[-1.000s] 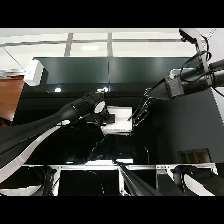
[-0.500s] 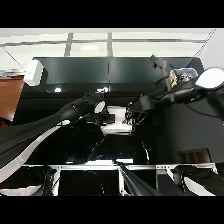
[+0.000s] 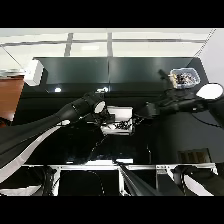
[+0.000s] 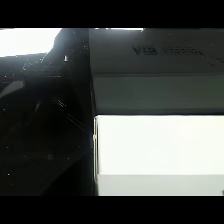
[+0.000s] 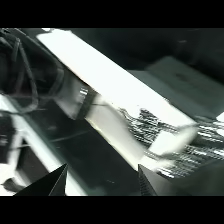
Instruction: Fold the box and place the chain.
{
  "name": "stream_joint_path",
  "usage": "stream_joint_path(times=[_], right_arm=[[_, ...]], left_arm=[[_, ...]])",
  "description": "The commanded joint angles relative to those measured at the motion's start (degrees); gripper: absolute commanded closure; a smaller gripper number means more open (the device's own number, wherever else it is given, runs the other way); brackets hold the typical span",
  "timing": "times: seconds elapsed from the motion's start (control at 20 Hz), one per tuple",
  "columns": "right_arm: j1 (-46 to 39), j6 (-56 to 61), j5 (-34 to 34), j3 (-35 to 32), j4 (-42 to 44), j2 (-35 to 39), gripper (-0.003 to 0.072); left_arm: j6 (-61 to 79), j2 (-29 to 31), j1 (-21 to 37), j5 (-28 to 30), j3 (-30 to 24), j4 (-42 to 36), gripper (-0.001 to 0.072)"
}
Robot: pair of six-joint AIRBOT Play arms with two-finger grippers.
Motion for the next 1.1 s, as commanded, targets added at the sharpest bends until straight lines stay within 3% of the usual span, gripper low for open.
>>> stream_joint_path(times=[0.0,0.1,0.15,0.3,0.4,0.5,0.8,1.05], right_arm=[[-8.8,-8.0,1.9,-3.0,-12.2,4.5,0.0181],[-8.3,-11.0,-6.2,-10.1,-11.6,4.8,0.0177],[-6.5,-15.2,-11.3,-13.3,-10.2,4.8,-0.0011],[2.3,-31.5,-25.3,-17.5,-10.6,4.8,-0.0034],[8.0,-50.3,-30.1,-17.4,-13.3,4.7,-0.0034],[8.8,-62.7,-30.9,-15.8,-10.3,0.9,-0.0027],[8.2,-69.8,-24.2,-8.2,-7.0,-13.5,-0.0027],[8.3,-71.6,-24.5,-8.0,-10.2,-14.6,-0.0027]], left_arm=[[0.0,0.0,0.1,0.0,0.0,0.0,0.0682],[0.0,0.0,0.1,0.1,0.0,0.0,0.0682],[0.0,0.0,0.1,0.2,0.0,0.0,0.0681],[0.0,0.0,0.0,0.1,0.0,0.0,0.0682],[0.0,0.0,0.0,0.0,0.0,0.0,0.0681],[0.0,0.0,0.0,0.0,0.0,0.0,0.0682],[0.0,0.0,0.1,-0.2,0.0,1.0,0.0682],[0.0,0.0,0.0,-0.2,0.1,1.0,0.0682]])
